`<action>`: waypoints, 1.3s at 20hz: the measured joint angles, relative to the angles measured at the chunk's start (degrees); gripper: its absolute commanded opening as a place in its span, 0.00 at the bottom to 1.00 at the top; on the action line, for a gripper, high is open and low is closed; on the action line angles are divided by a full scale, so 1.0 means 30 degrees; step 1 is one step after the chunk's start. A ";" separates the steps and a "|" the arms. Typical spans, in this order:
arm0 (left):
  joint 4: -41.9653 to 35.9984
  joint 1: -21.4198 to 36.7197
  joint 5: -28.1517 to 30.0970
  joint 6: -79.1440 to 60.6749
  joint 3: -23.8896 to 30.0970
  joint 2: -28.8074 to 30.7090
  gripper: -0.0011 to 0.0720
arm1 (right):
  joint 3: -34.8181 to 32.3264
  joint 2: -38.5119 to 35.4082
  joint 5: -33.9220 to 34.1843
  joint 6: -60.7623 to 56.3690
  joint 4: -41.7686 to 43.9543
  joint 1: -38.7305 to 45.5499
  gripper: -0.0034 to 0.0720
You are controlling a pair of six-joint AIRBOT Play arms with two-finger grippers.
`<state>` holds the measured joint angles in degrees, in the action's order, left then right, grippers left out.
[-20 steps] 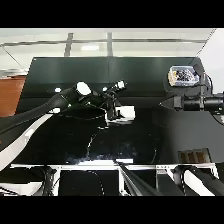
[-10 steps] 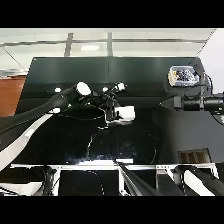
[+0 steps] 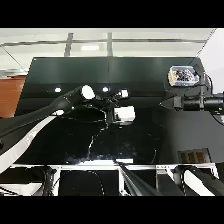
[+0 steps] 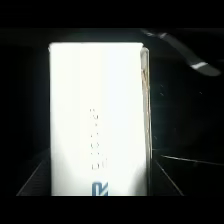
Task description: Fold the box and place the chain.
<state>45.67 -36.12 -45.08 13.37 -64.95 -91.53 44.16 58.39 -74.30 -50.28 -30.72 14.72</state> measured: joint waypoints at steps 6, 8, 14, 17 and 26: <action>0.1603 -0.0554 0.0612 0.0583 -0.0284 -0.0262 0.46 | 0.0000 0.0000 0.0066 -0.0007 0.0007 0.0000 0.07; 0.2535 -0.0313 -0.0503 0.1428 -0.0765 -0.0189 0.46 | 0.0000 0.0000 0.0255 -0.0007 0.0007 0.0000 0.07; 0.8116 0.3701 -0.1282 0.7949 -0.3534 0.0437 0.46 | 0.0000 0.0000 0.0787 -0.0015 0.0044 0.0000 0.07; 1.0040 0.8123 -0.1362 1.0936 -0.4823 0.0459 0.46 | 0.0000 0.0000 0.1166 -0.0015 0.0073 -0.0138 0.07; 1.1344 1.8061 -0.0415 1.6247 -1.0338 -0.4189 0.47 | 0.0000 0.0000 0.4546 -0.0612 0.0146 -0.1719 0.07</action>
<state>79.70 18.06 -46.33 62.11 -95.96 -104.09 44.16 58.39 -60.66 -52.12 -30.28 9.56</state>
